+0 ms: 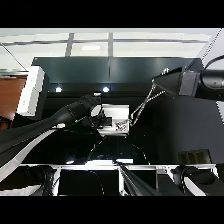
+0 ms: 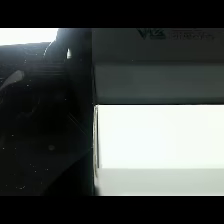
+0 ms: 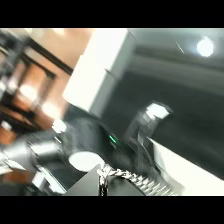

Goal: Fold the box and place the chain.

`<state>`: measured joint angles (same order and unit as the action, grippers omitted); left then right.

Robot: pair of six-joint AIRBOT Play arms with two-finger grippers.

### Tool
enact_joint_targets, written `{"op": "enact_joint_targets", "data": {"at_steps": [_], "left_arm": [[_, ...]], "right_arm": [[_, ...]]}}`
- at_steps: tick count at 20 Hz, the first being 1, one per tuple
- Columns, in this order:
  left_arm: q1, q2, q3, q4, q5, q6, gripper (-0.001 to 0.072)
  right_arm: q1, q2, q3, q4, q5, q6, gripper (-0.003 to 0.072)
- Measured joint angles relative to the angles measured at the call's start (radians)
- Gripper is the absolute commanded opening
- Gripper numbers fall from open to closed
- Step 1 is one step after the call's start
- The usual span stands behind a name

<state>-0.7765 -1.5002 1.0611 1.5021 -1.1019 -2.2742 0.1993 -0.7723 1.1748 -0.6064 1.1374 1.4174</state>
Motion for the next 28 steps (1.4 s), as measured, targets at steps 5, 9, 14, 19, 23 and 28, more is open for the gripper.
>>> {"op": "enact_joint_targets", "data": {"at_steps": [5, 9, 14, 19, 23, 28], "left_arm": [[0.000, 0.000, 0.000, 0.000, 0.000, 0.000, 0.0029], [0.000, 0.000, 0.000, 0.000, 0.000, 0.000, 0.0029], [0.000, 0.000, 0.000, 0.000, 0.000, 0.000, 0.0029], [0.000, 0.000, 0.000, 0.000, 0.000, 0.000, 0.0029], [0.000, 0.000, 0.000, 0.000, 0.000, 0.000, 0.0029], [0.000, 0.000, 0.000, 0.000, 0.000, 0.000, 0.0029]], "right_arm": [[0.014, -0.001, 0.008, 0.161, -0.108, -0.034, 0.0015], [0.042, -0.001, 0.010, 0.267, -0.187, -0.068, 0.0014], [0.100, -0.021, 0.008, 0.275, -0.225, -0.081, 0.0014], [0.192, -0.083, -0.060, 0.126, -0.200, -0.020, 0.0015], [0.218, -0.140, -0.148, 0.055, -0.204, 0.011, 0.0015], [0.227, -0.201, -0.239, 0.011, -0.199, 0.023, 0.0015]]}}
